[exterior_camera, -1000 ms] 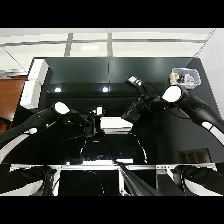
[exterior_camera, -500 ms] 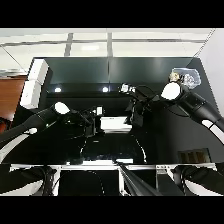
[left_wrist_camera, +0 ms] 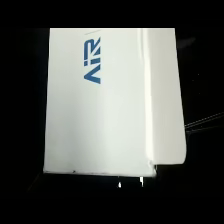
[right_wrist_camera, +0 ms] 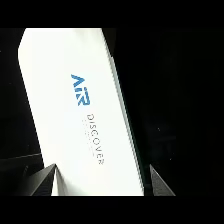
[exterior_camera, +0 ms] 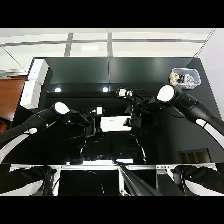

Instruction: Fold the box and place the chain.

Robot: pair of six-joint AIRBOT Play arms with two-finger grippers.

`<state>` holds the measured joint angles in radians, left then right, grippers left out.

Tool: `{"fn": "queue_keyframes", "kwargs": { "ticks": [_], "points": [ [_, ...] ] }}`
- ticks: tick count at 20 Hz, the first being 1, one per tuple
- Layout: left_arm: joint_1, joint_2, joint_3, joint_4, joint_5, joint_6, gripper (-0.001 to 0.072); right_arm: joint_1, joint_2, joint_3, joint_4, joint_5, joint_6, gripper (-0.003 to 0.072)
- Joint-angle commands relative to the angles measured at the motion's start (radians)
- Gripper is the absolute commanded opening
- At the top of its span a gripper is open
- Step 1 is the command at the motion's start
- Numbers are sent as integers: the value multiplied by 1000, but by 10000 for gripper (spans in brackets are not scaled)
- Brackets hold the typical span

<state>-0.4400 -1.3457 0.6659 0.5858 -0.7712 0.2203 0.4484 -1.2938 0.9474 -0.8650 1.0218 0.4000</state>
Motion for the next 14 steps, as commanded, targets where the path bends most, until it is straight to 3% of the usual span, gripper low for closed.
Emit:
{"fn": "queue_keyframes", "kwargs": {
  "ticks": [1, 10, 14],
  "points": [
    [-1, 0, 0, 0, -3, 0, 275, 2, 6, -1, 0, 21, -5, 674],
    [-1, 0, 0, 0, -3, 0, 275, 23, 19, -2, -16, 66, -39, 674],
    [-1, 0, 0, 0, -4, 0, 275, 46, 19, -2, -34, 8, -44, 673]
  ]
}}
